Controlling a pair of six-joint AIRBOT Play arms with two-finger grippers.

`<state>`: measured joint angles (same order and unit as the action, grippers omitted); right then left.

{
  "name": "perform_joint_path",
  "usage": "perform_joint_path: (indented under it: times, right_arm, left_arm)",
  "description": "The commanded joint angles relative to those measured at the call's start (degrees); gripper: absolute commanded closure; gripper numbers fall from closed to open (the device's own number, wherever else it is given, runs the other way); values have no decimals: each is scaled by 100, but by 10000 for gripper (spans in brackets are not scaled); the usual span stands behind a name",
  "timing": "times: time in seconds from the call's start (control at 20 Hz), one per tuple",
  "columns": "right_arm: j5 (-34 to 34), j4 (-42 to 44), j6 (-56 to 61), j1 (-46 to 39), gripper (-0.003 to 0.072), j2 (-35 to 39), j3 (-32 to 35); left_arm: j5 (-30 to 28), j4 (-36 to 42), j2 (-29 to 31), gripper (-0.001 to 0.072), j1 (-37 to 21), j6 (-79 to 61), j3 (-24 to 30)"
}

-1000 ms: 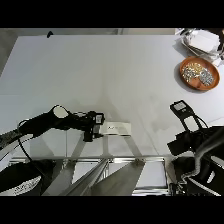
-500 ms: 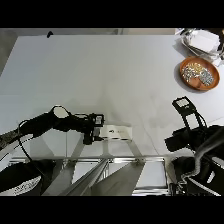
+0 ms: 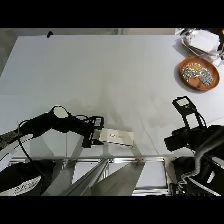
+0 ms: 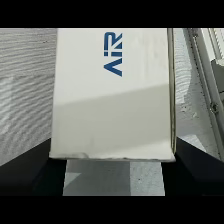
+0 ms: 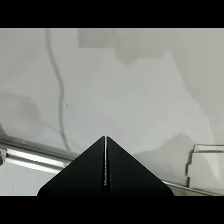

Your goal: Fold the box and place the chain.

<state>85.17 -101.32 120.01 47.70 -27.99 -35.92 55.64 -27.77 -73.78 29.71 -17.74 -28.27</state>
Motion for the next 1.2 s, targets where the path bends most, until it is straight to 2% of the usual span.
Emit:
perform_joint_path:
  times: [0.0, 0.1, 0.25, 0.4, 0.65, 0.8, 0.95, 1.05, 1.15]
  right_arm:
    - [-208, 2, 2, 2, 674, 4, -2]
    - [-328, 2, 2, 2, 674, 4, -2]
    - [-354, 2, 2, 2, 674, 4, -2]
    - [-356, 0, 2, 2, 674, 4, -2]
    - [-356, 26, 2, 2, 673, 4, -2]
    - [-358, 179, 15, 2, 671, -2, 0]
    - [-446, 286, 24, 2, 671, -2, 0]
    - [-516, 284, 20, 2, 671, -2, 0]
    - [-619, 284, 22, 2, 670, -2, 0]
  left_arm:
    - [-297, 33, 57, 704, -11, 9, -7]
    - [-811, 28, 275, 705, -13, 247, -7]
    - [-2011, 0, 802, 703, -199, 1043, -7]
    - [-2671, -17, 1427, 700, -920, 1652, -7]
    - [-2951, -83, 2312, 701, -3010, 2409, -7]
    - [-3014, -769, 2385, 704, -4360, 3241, -7]
    - [-3639, -1989, 2208, 704, -4876, 4697, -4]
    - [-3611, -2551, 2055, 704, -5084, 4983, -4]
    - [-3305, -2817, 1882, 704, -5327, 5281, -4]
